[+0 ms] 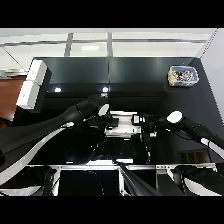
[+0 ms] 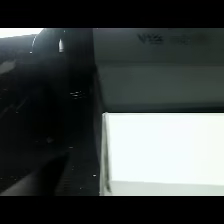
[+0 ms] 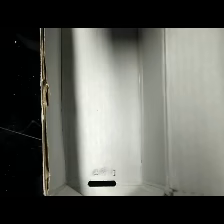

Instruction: Fold the box and place the chain.

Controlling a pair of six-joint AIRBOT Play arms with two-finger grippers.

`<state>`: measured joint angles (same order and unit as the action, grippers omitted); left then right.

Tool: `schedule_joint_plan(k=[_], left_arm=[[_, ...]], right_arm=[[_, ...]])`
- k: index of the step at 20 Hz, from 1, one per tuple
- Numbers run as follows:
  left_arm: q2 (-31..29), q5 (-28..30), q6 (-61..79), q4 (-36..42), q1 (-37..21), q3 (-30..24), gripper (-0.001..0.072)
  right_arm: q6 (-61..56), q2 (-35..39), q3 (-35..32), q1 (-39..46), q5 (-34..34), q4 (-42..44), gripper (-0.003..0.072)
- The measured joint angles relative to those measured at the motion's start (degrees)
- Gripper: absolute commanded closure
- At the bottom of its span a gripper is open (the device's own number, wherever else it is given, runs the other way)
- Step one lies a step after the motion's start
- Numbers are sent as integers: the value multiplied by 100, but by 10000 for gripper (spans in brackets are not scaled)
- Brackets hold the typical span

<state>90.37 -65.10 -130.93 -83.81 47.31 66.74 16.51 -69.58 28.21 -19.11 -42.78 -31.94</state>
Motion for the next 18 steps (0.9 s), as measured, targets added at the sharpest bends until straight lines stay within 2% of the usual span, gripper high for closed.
schedule_joint_plan(k=[2, 5, 6, 8, 9, 10, 11, 12, 13, 18], left_arm=[[20, 24, -68, -13, 26, 28, 664], [35, 39, -118, -55, 76, 48, 682], [39, 42, -127, -57, 92, 55, 645], [46, 68, -144, -63, 105, 70, 338], [46, 66, -146, -61, 109, 83, 329], [46, 61, -146, -63, 114, 94, 343], [46, 61, -146, -61, 116, 101, 421], [46, 59, -149, -63, 116, 107, 564], [46, 46, -149, -66, 118, 111, 671], [46, 17, -151, -83, 120, 116, 682]], right_arm=[[0, -2, 0, 0, 2, 2, 485], [0, -2, 0, 0, 0, 0, 485], [0, -2, 0, 0, -2, 0, 485], [0, 0, 0, 0, -2, 0, 485], [0, 0, 0, 0, -2, 0, 485], [0, 0, 0, 0, 0, 0, 485], [0, 0, 0, 0, 0, 0, 485], [0, 0, 0, 0, 0, 0, 485], [0, 0, 0, 0, 0, 0, 485], [4, 0, 0, 0, -2, -4, 485]])
